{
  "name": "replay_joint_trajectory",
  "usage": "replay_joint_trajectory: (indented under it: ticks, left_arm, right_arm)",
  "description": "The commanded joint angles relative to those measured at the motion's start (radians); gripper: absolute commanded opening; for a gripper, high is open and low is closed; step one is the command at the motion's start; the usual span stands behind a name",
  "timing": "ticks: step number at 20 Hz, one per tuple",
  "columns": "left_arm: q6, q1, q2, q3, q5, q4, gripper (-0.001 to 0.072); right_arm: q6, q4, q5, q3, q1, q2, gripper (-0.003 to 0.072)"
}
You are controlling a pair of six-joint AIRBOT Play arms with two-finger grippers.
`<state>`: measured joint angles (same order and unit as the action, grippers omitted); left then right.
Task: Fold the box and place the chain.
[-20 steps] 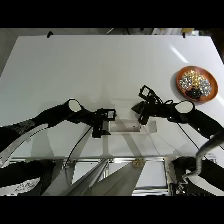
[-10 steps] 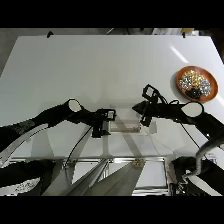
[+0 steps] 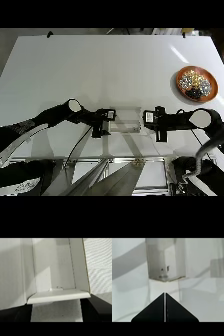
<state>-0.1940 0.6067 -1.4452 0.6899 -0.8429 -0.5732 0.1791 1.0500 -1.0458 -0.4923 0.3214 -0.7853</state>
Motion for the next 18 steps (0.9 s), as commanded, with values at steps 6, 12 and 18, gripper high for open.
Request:
replay_joint_trajectory:
  ticks: [6,12,18]
  left_arm:
    - [0.0,0.0,0.001,0.0,0.001,0.0,0.0315]
    - [0.0,0.0,0.001,0.0,0.0,0.0,0.0315]
    - [0.0,0.0,0.001,0.0,0.001,0.0,0.0315]
  right_arm:
    - [0.061,0.183,-0.108,-0.001,0.0,0.006,0.0015]
    - [0.212,0.176,0.136,-0.001,0.0,0.0,0.0016]
    - [0.162,0.143,0.133,0.0,-0.175,-0.136,0.0016]
